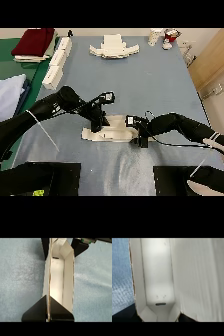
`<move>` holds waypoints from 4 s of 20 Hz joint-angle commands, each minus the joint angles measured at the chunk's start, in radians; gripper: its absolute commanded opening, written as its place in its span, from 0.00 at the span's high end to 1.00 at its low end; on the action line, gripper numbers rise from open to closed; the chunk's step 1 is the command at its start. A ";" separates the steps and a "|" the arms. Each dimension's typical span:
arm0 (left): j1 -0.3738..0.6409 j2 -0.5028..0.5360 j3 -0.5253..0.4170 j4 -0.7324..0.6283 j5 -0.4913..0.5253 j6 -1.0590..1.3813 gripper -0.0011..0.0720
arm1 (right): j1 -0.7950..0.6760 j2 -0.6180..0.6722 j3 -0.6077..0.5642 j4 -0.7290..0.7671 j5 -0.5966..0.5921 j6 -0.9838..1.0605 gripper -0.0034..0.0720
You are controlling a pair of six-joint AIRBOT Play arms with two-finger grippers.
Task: Fold the box.
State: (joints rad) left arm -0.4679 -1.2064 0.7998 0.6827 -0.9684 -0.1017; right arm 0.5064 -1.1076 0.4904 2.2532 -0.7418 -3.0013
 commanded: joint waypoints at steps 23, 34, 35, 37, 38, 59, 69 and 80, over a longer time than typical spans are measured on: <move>-0.064 0.150 -0.095 -0.101 -0.148 -0.820 0.97 | 0.000 0.001 0.001 0.000 0.000 0.000 0.29; 0.013 -0.158 0.151 -0.190 0.003 -0.895 0.97 | 0.000 0.001 0.001 0.000 0.000 0.000 0.29; 0.017 -0.187 0.152 -0.189 0.009 -0.898 0.97 | 0.000 0.001 0.001 0.000 0.000 0.000 0.29; 0.025 -0.248 0.152 -0.187 0.006 -0.915 0.97 | 0.000 0.001 0.001 0.000 0.000 0.000 0.29; 0.026 -0.278 0.152 -0.188 -0.001 -0.919 0.97 | 0.000 0.001 0.001 0.000 0.000 0.000 0.29; -0.030 0.262 0.060 0.209 -0.017 -0.629 0.97 | 0.000 0.001 0.001 0.000 0.000 0.000 0.29; 0.035 0.340 -0.248 0.184 0.116 -0.087 0.04 | 0.000 0.001 0.001 -0.001 0.000 0.000 0.29; 0.014 0.134 -0.272 -0.003 0.176 0.190 0.09 | 0.000 0.001 0.000 -0.001 0.000 0.000 0.29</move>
State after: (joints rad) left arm -0.4488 -1.0382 0.5304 0.7612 -0.8055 0.0113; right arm 0.5060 -1.1072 0.4900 2.2517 -0.7414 -3.0020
